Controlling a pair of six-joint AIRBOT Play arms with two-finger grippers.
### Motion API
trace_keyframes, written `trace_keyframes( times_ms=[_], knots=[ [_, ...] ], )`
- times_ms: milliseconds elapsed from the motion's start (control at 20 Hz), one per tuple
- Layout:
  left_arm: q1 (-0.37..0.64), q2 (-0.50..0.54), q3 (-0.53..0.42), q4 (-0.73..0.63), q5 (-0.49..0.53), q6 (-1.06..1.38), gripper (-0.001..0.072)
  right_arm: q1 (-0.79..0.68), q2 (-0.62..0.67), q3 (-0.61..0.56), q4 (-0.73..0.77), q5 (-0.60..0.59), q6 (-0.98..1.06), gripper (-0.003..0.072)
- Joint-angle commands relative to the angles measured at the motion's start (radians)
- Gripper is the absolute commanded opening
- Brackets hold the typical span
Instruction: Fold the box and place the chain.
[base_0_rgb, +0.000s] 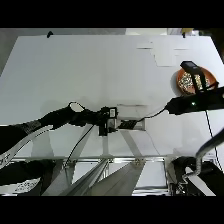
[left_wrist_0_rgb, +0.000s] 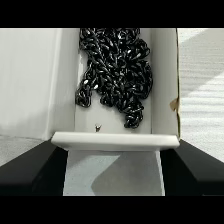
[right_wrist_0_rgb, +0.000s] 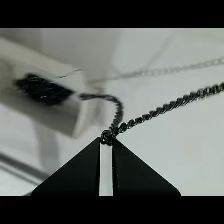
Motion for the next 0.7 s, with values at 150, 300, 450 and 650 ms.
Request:
trace_keyframes(
  times_ms=[150, 300, 450, 650],
  knots=[
    [0.0, 0.001, 0.0, 0.0, 0.0, 0.0, 0.0206, -0.001, 0.123, 0.0, 0.305, 0.041, -0.058, 0.0018],
    [0.0, 0.001, 0.0, 0.0, 0.0, 0.0, 0.0206, 0.011, 0.123, -0.001, 0.382, -0.027, -0.084, 0.0018],
    [0.0, 0.001, 0.0, 0.0, 0.0, 0.0, 0.0206, 0.099, 0.114, -0.014, 0.376, -0.153, -0.09, 0.0019],
    [0.0, 0.001, 0.0, 0.0, 0.0, 0.0, 0.0206, 0.255, 0.035, -0.055, 0.324, -0.285, -0.102, 0.0019]
  ],
)
